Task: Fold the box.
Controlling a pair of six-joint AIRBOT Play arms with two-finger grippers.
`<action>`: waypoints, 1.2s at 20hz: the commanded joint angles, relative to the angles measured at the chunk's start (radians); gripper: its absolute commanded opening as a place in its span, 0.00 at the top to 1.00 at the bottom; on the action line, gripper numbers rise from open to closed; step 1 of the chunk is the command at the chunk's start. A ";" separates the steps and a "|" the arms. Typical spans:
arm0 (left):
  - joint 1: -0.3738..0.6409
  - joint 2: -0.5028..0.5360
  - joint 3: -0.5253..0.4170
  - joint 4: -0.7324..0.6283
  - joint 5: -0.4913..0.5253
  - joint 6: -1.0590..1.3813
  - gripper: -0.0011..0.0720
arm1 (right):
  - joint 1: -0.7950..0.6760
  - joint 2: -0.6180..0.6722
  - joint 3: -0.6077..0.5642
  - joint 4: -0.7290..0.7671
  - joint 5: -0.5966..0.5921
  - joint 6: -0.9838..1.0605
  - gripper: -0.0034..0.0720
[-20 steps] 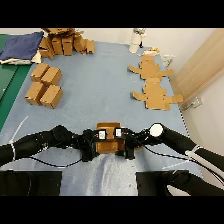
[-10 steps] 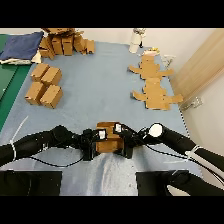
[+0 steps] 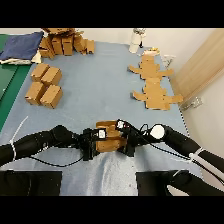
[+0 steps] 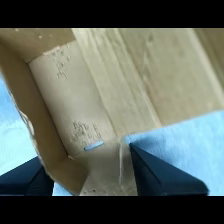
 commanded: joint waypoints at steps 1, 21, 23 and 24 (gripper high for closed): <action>0.001 0.000 0.001 0.001 -0.003 0.001 0.29 | 0.000 0.022 0.000 -0.009 0.028 0.021 0.01; 0.003 0.001 0.013 0.084 -0.124 0.056 0.29 | -0.007 0.130 0.087 -0.402 0.250 0.441 0.02; 0.003 0.000 0.013 0.084 -0.124 0.056 0.29 | -0.025 0.143 0.094 -0.351 0.259 0.526 0.03; 0.003 0.000 0.013 0.083 -0.124 0.055 0.29 | -0.043 0.160 0.094 -0.304 0.274 0.546 0.03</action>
